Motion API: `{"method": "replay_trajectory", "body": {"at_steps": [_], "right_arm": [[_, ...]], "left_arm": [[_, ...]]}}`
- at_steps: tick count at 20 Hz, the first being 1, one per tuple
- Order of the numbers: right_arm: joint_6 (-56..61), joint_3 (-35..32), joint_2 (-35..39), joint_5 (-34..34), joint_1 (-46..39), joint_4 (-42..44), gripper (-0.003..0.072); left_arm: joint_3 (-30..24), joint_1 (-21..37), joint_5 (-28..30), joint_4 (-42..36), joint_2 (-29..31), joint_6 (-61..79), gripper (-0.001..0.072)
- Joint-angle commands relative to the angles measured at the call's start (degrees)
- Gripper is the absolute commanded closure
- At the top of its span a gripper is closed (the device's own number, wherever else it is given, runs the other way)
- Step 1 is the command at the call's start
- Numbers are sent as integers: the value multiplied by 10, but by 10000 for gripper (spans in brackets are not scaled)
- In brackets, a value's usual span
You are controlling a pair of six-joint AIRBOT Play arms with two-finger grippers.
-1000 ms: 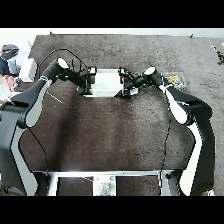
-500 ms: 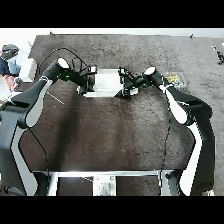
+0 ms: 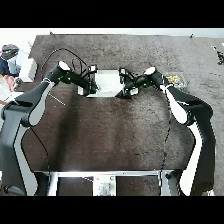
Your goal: Fold the box and place the chain.
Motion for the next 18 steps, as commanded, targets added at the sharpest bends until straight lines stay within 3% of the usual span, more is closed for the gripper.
{"method": "replay_trajectory", "body": {"at_steps": [1, 3, 5, 11, 12, 14, 17, 18], "right_arm": [[1, 0, 0, 0, 1, 0, 157], [1, 0, 0, 0, 1, 0, 156], [1, 0, 0, 0, 1, 0, 157], [1, 0, 0, 0, 1, 0, 157], [1, 0, 0, 0, 1, 0, 157], [1, 0, 0, 0, 1, 0, 156], [1, 0, 0, 0, 1, 0, 157], [1, 0, 0, 0, 1, 0, 157]], "left_arm": [[0, 0, -2, -23, -4, 0, 426], [0, 0, -3, -23, -4, 0, 414], [0, 0, -2, -23, -4, 0, 49], [0, 2, -1, -21, -3, -8, 30], [1, 6, -2, -22, -2, -19, 124], [7, 21, -22, -22, -1, -26, 504], [24, 47, -79, -24, 1, -39, 599], [31, 55, -95, -24, 5, -47, 699]]}}
